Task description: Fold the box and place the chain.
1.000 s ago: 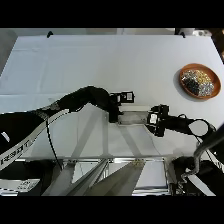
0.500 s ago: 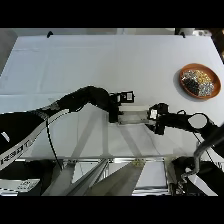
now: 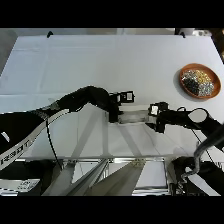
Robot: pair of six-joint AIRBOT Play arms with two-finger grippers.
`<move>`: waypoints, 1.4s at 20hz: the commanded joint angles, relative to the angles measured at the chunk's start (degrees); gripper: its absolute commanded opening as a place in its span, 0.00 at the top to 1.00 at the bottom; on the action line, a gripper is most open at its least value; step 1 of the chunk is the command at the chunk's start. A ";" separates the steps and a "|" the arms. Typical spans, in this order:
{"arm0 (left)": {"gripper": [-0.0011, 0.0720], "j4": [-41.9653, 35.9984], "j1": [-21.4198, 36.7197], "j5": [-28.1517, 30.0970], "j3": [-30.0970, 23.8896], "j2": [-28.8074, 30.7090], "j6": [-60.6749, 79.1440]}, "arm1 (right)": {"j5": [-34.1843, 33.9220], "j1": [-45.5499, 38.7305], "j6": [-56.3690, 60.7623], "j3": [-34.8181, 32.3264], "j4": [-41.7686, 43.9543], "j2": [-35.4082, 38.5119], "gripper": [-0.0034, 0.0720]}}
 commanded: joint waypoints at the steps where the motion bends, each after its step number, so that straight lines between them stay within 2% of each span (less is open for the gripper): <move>1: 0.97 0.02 0.00 0.04 0.02 -0.02 0.00 | 1.07 -0.09 -1.07 2.23 0.57 -2.10 0.04; 11: 0.97 0.02 0.00 0.04 0.02 -0.02 0.00 | 2.10 -0.09 -8.83 3.82 4.79 -8.48 0.04; 17: 0.97 0.02 0.00 0.07 0.02 -0.02 0.00 | 9.57 -0.09 -9.42 3.82 3.48 -9.11 0.04; 21: 0.97 0.02 0.00 0.07 0.04 -0.02 0.00 | 11.45 -0.09 -6.56 3.65 1.90 -9.11 0.04; 28: 0.97 0.02 0.00 0.04 0.02 -0.02 0.00 | 9.35 -0.09 -6.58 3.65 1.97 -10.84 0.05</move>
